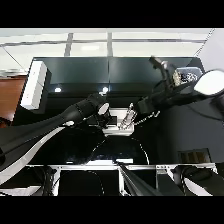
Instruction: Fold the box and place the chain.
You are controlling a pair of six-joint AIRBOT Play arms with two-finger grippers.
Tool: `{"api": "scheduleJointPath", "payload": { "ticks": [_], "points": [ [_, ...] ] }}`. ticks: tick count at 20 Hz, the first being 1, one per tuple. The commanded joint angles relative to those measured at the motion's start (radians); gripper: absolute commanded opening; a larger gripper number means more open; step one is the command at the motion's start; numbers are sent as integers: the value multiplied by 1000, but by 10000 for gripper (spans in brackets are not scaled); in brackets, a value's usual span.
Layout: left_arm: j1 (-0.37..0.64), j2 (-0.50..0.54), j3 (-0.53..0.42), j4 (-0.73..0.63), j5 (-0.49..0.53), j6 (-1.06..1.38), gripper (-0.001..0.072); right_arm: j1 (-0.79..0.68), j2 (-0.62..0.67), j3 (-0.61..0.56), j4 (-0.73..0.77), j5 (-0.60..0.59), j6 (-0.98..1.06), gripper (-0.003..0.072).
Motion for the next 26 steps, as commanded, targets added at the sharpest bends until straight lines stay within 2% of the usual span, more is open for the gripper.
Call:
{"api": "scheduleJointPath", "payload": {
  "ticks": [1, 2, 3, 4, 7, 9, 10, 13, 16, 18, 21, 26],
  "points": [
    [-1, 0, 1, 0, 6, 0, 31, 34, -39, -157, 57, -268, -3, 19],
    [-1, 0, 1, 0, 5, 0, 31, 34, -56, -164, 70, -275, -3, 82],
    [-1, 0, 1, -1, 3, 0, 31, 33, -64, -164, 56, -279, -1, 489],
    [-1, 0, 1, -1, -2, 0, 31, 19, -60, -161, 17, -269, 0, 675],
    [-1, 0, 1, 0, -6, 0, 32, -114, -2, -142, -119, -169, 8, 674],
    [0, 0, 1, 0, -5, 0, 31, -224, 21, -144, -245, -179, 37, 674],
    [0, 0, 1, 0, -5, 0, 32, -265, 19, -155, -346, -229, 112, 678],
    [0, 0, 1, 0, -4, 0, 31, -296, -5, -242, -678, -488, 431, 711],
    [-1, 0, 1, -1, -2, 0, 32, -296, -120, -241, -779, -589, 711, 709],
    [-1, 0, 1, -1, -6, 0, 31, -296, -209, -209, -812, -571, 823, 708],
    [-1, 0, 1, -1, -6, 0, 31, -286, -307, -126, -813, -492, 762, 708],
    [-1, 0, 1, 0, -5, 0, 31, -243, -353, -56, -866, -460, 755, 705]
  ]
}}
